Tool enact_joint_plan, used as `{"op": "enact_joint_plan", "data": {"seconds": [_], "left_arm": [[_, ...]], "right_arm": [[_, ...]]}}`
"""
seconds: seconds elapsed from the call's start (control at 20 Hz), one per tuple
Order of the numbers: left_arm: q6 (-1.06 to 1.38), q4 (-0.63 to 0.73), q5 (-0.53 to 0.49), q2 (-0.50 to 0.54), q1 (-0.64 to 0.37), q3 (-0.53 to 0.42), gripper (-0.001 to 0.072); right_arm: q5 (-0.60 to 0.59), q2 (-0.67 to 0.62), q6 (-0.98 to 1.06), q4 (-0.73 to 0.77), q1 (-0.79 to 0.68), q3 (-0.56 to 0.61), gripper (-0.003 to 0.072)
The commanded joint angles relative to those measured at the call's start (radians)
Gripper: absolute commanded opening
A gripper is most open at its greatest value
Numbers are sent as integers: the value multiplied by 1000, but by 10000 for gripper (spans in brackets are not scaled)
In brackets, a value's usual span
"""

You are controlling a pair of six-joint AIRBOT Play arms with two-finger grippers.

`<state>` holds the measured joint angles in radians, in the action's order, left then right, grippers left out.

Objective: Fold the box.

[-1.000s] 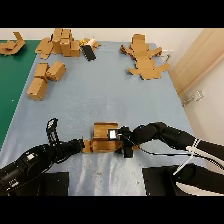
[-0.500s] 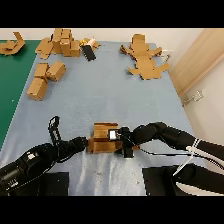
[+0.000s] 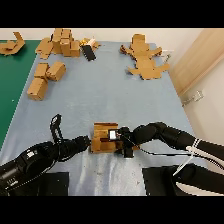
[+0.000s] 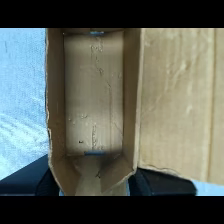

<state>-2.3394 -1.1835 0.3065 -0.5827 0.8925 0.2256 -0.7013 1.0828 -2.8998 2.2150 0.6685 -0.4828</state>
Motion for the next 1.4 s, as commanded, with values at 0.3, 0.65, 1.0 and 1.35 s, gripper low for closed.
{"op": "enact_joint_plan", "data": {"seconds": [0.3,0.65,1.0,1.35], "left_arm": [[21,10,103,17,-6,4,11],[81,12,191,123,-52,4,39],[101,61,192,123,-50,4,342],[290,244,190,118,-51,3,360]], "right_arm": [[-3,0,0,0,1,0,522],[-6,0,0,0,0,0,521],[-8,0,0,0,0,0,522],[-8,0,0,0,1,0,521]]}}
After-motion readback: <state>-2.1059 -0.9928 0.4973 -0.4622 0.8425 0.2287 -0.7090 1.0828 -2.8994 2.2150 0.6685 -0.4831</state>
